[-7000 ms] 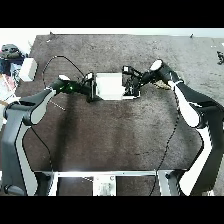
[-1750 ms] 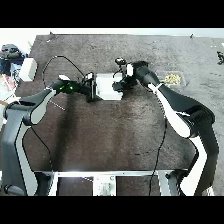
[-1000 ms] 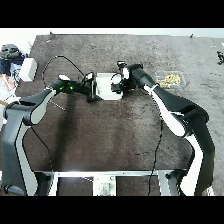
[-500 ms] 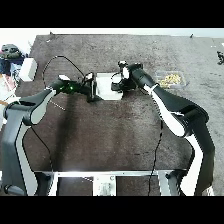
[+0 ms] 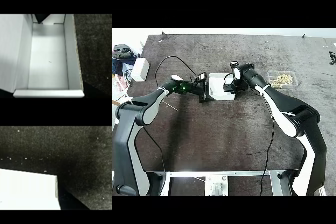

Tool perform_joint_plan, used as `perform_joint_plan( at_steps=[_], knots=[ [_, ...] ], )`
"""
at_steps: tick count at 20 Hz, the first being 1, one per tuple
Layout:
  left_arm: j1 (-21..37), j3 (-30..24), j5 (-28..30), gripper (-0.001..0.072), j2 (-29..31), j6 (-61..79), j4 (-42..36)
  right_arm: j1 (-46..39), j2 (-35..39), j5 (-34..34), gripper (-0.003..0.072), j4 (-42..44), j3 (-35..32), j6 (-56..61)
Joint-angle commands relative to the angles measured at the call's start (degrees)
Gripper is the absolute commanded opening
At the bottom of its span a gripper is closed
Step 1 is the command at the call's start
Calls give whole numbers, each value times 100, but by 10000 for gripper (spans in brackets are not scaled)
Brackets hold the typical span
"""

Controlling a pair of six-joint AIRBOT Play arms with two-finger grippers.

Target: Fold the box and place the chain.

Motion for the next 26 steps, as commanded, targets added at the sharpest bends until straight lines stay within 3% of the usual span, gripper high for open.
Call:
perform_joint_plan(
  at_steps=[1, 2, 3, 4, 5, 11, 17, 22, 24, 26],
  knots=[
    [7, 4, 15, 418, 0, 2, 0, 7, -2, 31, 94, -87, 2, 50],
    [7, 4, 15, 417, 0, 2, 0, 7, -2, -4, 96, -85, 4, 85],
    [7, 4, 15, 418, 0, 2, 2, 7, 4, -9, 155, -85, 2, 85],
    [7, 4, 15, 417, 0, 2, 2, 7, 17, -24, 349, -81, 4, 85],
    [7, 4, 17, 418, 0, 2, 0, 7, 44, -31, 384, -81, 4, 85],
    [7, 4, 17, 417, 0, 2, 2, 7, 308, -20, 385, 66, 9, 59],
    [7, 4, 15, 417, 0, 2, 2, -173, 966, -4, 384, 136, 9, -975],
    [7, 4, 15, 417, 0, 2, 2, -1121, 1644, 70, 382, -162, 9, -1790],
    [7, 4, 15, 417, 0, 2, 0, -1716, 1641, 59, 283, -157, 7, -1790],
    [7, 4, 17, 417, 0, 2, 0, -2321, 1554, 37, 279, -111, 2, -1788]
  ],
)
